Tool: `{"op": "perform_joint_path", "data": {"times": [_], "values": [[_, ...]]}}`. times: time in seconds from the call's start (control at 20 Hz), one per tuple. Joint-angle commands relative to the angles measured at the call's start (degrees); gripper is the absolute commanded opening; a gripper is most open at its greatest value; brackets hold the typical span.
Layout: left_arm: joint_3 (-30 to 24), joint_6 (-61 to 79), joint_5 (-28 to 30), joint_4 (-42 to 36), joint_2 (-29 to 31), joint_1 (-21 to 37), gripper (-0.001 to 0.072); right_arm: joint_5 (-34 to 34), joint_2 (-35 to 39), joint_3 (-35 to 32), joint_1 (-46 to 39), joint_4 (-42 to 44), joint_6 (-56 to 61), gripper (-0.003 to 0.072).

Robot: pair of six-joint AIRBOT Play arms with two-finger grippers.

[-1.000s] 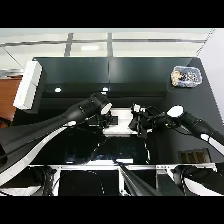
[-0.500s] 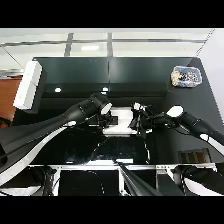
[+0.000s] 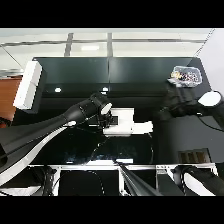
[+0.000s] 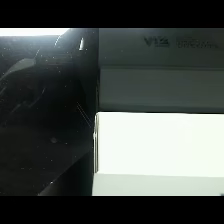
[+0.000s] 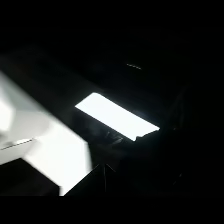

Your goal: Fold the box and place the chain.

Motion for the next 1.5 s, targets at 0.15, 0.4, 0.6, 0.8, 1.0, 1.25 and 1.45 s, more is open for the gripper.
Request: {"op": "perform_joint_path", "data": {"times": [0.15, 0.4, 0.6, 0.8, 1.0, 1.25, 1.45], "values": [[0.04, 0.04, -0.17, 0.04, -0.02, -0.02, 0.0027, 1.49, -2.99, -10.49, -10.8, 6.16, 13.86, 0.0009], [0.04, 0.04, -0.22, 0.07, -0.02, -0.02, 0.0028, 2.29, -13.92, -10.43, 1.73, 14.62, 7.56, 0.0009], [0.04, 0.04, -0.24, 0.04, -0.02, -0.02, 0.0028, 0.81, -15.96, -9.01, 5.7, 24.65, -0.09, 0.0009], [0.04, 0.04, -0.24, 0.04, -0.02, -0.02, 0.0028, 6.21, -15.96, -4.68, 5.64, 25.4, -4.26, 0.001], [0.04, 0.04, -0.24, 0.04, -0.02, -0.02, 0.0028, 10.38, -15.96, -0.96, 5.64, 25.38, -4.22, 0.0644], [0.04, 0.04, -0.22, 0.04, -0.02, -0.02, 0.0028, 13.44, -15.96, -0.55, 6.38, 25.4, -3.28, 0.0437], [0.04, 0.04, -0.22, 0.04, -0.02, 0.0, 0.0028, 12.04, -15.96, -0.11, 8.9, 23.96, 0.11, 0.0437]]}}
